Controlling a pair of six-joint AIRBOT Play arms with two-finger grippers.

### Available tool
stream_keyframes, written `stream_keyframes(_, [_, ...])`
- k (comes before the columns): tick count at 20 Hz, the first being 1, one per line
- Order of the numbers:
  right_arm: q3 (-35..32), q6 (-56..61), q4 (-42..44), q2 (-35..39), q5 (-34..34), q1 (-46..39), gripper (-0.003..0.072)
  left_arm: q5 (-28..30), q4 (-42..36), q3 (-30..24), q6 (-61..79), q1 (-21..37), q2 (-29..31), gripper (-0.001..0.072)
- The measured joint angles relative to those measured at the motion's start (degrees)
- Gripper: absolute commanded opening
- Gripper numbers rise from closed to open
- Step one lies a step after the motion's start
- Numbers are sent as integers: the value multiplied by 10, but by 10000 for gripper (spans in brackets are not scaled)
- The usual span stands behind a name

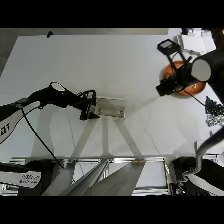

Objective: Fold the box and place the chain.

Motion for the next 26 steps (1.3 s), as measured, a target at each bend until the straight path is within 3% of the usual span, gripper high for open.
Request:
stream_keyframes(6, [0, 0, 38, -17, 3, 103, 12, 0, 0, 0, 0, 0, 0, 314])
stream_keyframes(13, [0, -17, 89, -84, -20, 163, 13, 0, 0, 0, 0, 0, 0, 314])
stream_keyframes(21, [0, -112, 229, -130, -181, 183, 13, 0, 0, 0, 0, 0, 0, 314])
stream_keyframes(26, [0, -126, 268, -153, -284, 184, 13, 0, 0, 0, 0, 0, 0, 314])
